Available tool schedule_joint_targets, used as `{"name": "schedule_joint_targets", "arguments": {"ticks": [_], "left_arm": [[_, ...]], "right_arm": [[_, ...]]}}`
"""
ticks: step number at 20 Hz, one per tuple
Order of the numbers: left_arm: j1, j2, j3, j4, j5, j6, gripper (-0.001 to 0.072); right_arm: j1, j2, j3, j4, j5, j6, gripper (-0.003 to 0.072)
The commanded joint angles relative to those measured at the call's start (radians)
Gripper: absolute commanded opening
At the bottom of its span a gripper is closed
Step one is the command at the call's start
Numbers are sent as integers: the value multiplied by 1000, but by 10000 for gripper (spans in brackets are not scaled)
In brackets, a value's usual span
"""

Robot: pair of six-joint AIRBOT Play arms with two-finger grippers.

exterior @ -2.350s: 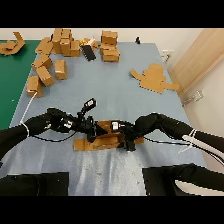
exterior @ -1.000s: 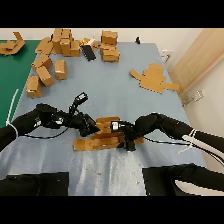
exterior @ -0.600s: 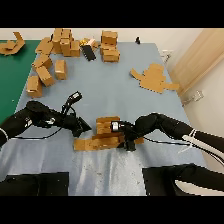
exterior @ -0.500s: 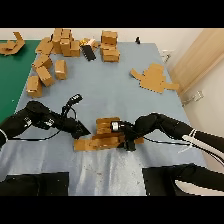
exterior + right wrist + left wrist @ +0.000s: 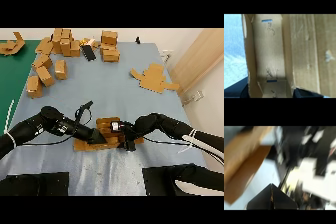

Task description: Fold the box.

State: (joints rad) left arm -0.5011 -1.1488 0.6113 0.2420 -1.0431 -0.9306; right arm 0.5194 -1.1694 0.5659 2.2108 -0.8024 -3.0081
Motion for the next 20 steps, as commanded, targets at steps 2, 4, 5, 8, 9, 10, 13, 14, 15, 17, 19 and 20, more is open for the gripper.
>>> {"name": "schedule_joint_targets", "arguments": {"ticks": [2,4,5,8,9,10,13,14,15,17,19,20], "left_arm": [[5,0,51,-81,247,-78,8],[39,-11,78,-30,283,-90,8],[50,-26,93,16,282,-108,7],[52,-92,130,175,264,-198,7],[52,-113,131,190,254,-208,6],[52,-130,131,195,241,-207,7],[51,-167,131,200,213,-206,7],[48,-180,131,200,209,-206,7],[42,-195,131,200,208,-204,7],[28,-222,131,200,198,-197,8],[27,-237,131,200,196,-171,8],[34,-235,132,199,198,-148,8]], "right_arm": [[0,1,0,0,0,0,582],[0,1,0,0,0,0,582],[0,1,0,0,0,0,582],[0,1,0,0,0,0,582],[0,1,0,0,0,0,582],[0,1,0,0,0,0,582],[0,1,0,0,0,0,582],[0,1,0,0,0,0,582],[0,1,0,0,0,0,582],[0,1,0,0,0,0,582],[0,1,0,0,0,0,582],[0,1,0,0,0,0,582]]}}
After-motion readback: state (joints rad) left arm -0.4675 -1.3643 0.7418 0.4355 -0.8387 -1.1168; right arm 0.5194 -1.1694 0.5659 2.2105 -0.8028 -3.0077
